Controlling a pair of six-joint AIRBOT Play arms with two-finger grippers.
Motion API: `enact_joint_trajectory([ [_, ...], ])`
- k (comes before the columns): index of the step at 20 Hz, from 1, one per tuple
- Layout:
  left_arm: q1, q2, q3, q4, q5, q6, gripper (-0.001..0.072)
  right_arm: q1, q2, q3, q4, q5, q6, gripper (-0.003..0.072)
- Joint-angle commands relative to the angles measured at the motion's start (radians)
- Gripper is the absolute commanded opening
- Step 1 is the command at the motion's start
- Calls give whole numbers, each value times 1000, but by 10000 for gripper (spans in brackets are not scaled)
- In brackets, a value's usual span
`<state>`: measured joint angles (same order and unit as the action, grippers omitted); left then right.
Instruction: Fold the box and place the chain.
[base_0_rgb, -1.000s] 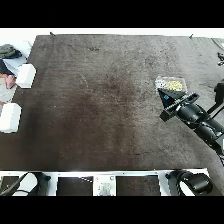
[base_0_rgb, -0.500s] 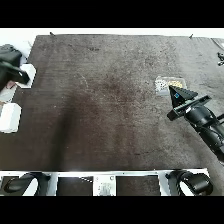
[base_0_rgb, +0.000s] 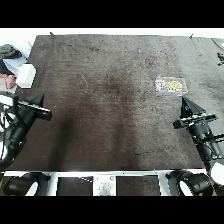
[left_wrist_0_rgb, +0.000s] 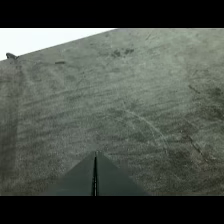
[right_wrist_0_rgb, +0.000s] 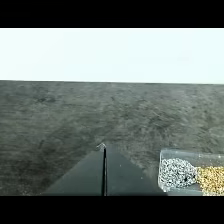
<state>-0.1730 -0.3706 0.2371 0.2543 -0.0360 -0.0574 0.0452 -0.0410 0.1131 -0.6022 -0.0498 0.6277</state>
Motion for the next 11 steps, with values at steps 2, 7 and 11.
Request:
enact_joint_trajectory([
  [2,-11,15,-44,-3,30,-4,10,-6,16,-28,-3,-24,-5,-18],
  [7,-11,15,-44,-4,27,-5,11,-6,16,-28,-3,-49,-6,-18],
  [11,-11,15,-44,-3,18,-5,11,-6,16,-28,-3,-48,-6,-18],
])
